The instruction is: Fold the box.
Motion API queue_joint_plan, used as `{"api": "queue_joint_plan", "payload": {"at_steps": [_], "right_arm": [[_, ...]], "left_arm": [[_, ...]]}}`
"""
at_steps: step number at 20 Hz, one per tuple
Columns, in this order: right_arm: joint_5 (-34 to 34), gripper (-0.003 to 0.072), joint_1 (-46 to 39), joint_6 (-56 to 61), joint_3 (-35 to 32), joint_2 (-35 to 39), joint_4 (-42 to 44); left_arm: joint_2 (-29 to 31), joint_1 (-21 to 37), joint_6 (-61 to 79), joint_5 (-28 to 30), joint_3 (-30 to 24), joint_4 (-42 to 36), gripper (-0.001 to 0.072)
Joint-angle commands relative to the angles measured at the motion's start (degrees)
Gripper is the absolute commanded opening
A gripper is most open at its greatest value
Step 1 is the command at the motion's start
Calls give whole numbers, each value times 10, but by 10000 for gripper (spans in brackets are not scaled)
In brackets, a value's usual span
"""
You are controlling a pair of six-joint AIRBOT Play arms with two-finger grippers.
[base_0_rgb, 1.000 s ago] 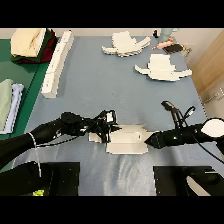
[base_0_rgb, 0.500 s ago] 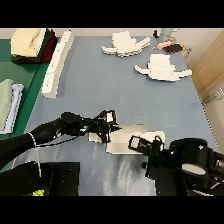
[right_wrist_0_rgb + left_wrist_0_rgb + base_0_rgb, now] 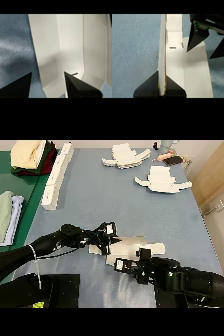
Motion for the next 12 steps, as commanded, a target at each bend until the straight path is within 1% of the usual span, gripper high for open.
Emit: {"api": "queue_joint_plan", "payload": {"at_steps": [1,4,9,10,11,12], "right_arm": [[-18,610,3,79,8,-33,-70],[14,610,3,205,37,-23,-118],[79,612,3,331,72,-20,-124],[105,676,3,363,76,-20,-124],[130,720,3,372,80,-20,-123],[144,720,3,373,80,-20,-123]], "left_arm": [[0,0,0,0,0,0,14],[0,0,0,0,0,0,14],[0,0,0,0,0,0,14],[0,0,0,0,0,0,14],[0,0,0,0,0,0,14],[0,0,0,0,0,0,14]]}}
